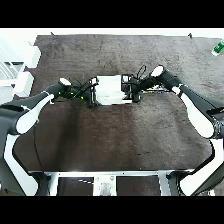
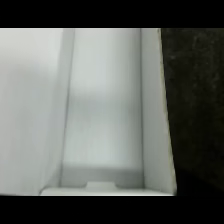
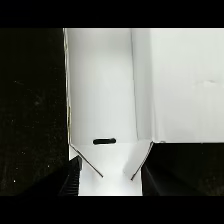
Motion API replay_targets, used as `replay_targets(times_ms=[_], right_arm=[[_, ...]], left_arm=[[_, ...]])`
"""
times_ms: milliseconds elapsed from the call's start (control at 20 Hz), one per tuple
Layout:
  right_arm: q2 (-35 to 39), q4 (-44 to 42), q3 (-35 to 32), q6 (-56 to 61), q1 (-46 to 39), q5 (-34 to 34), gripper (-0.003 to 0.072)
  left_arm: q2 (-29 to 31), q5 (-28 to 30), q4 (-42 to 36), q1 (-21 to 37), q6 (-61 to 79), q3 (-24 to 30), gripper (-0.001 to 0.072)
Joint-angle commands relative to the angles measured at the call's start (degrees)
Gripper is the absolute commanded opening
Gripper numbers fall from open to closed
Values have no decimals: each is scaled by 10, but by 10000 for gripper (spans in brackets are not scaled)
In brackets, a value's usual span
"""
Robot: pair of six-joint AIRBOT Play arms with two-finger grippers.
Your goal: Fold the box and place the chain.
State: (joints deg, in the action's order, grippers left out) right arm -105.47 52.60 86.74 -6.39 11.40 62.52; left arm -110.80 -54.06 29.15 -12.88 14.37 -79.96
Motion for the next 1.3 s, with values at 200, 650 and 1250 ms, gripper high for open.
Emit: replay_targets(times_ms=[200,650,1250], right_arm=[[-2,-30,0,4,17,-6,306],[-2,14,3,38,14,-32,495],[-2,43,3,53,20,-27,438]], left_arm=[[0,0,-1,0,0,0,466],[0,0,-1,0,-5,0,465],[0,0,-1,0,-5,0,465]])
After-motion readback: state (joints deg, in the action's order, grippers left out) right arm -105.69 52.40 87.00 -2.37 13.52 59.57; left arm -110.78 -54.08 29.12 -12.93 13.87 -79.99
